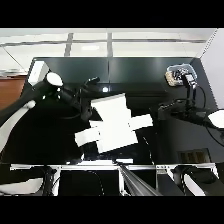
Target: Fold the box and place the chain.
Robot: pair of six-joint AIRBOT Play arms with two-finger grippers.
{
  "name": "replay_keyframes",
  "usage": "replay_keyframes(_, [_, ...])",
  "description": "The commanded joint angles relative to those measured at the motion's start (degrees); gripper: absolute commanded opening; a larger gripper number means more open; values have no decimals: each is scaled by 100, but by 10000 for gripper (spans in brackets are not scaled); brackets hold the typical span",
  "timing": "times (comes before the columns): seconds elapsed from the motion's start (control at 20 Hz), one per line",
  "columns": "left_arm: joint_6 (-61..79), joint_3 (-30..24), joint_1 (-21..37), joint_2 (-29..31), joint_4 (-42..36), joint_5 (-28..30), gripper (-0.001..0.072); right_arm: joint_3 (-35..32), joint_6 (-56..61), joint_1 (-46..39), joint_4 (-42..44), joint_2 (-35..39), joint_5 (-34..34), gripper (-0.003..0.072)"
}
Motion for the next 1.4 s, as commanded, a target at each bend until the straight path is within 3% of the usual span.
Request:
replay_keyframes(0.0, [1978, -1263, -313, 925, -240, 1759, 28, 223, -11, -236, -496, 2, 177, 685])
replay_keyframes(0.15, [2820, -1270, -529, 782, -138, 2011, 29, 146, -225, -44, -76, -31, 236, 685])
replay_keyframes(0.35, [2820, -881, -758, 221, 459, 2496, 30, 11, -1836, 557, -393, -151, 483, 685])
replay_keyframes(0.6, [2741, -354, -756, -450, 463, 2299, 30, -142, -2994, 1082, -372, -673, 503, 713])
replay_keyframes(1.0, [2743, -267, -752, -562, 490, 2208, 30, -142, -5182, 2055, -352, -1569, 820, 711])
replay_keyframes(1.35, [2745, -267, -752, -562, 487, 2205, 30, -142, -5637, 2649, -328, -1886, 382, 710])
